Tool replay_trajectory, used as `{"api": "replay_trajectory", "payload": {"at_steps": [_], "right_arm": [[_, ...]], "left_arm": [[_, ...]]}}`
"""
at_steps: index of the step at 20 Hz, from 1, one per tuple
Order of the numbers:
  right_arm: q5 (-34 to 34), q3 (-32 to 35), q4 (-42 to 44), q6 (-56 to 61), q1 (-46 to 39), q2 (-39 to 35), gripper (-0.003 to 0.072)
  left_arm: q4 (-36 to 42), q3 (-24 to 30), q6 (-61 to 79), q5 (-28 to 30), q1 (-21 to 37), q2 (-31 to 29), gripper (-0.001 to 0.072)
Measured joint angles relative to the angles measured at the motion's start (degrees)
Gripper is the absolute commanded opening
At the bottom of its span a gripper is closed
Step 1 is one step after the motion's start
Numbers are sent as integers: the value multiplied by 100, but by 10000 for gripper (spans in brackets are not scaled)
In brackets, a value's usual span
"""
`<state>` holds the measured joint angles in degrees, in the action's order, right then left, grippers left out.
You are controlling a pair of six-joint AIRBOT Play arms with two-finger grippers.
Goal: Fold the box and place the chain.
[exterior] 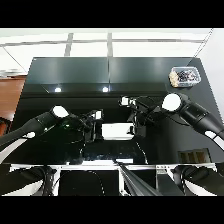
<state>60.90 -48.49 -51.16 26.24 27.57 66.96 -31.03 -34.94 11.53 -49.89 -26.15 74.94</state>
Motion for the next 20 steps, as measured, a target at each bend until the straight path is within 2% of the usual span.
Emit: {"api": "replay_trajectory", "payload": {"at_steps": [6, 7, 8, 10, 11, 12, 20], "right_arm": [[-48, 7, -9, -254, 79, 105, 626], [-61, 7, -9, -297, 87, 111, 586], [-61, 7, -11, -334, 94, 114, 420], [-59, 7, -15, -365, 105, 122, 413], [-59, 7, -17, -374, 105, 122, 308], [-59, 7, -17, -378, 107, 122, 262], [-11, 20, -9, -398, 111, 125, 264]], "left_arm": [[-2, 0, -2, -11, 0, 0, 399], [-2, 0, -2, -11, 0, 0, 399], [-2, 0, 0, -11, 0, 0, 400], [0, 0, -9, -13, 0, 0, 400], [0, 0, -7, -13, 2, -2, 400], [0, 0, -7, -11, 0, 0, 400], [-2, 0, 9, -11, 0, 0, 400]]}}
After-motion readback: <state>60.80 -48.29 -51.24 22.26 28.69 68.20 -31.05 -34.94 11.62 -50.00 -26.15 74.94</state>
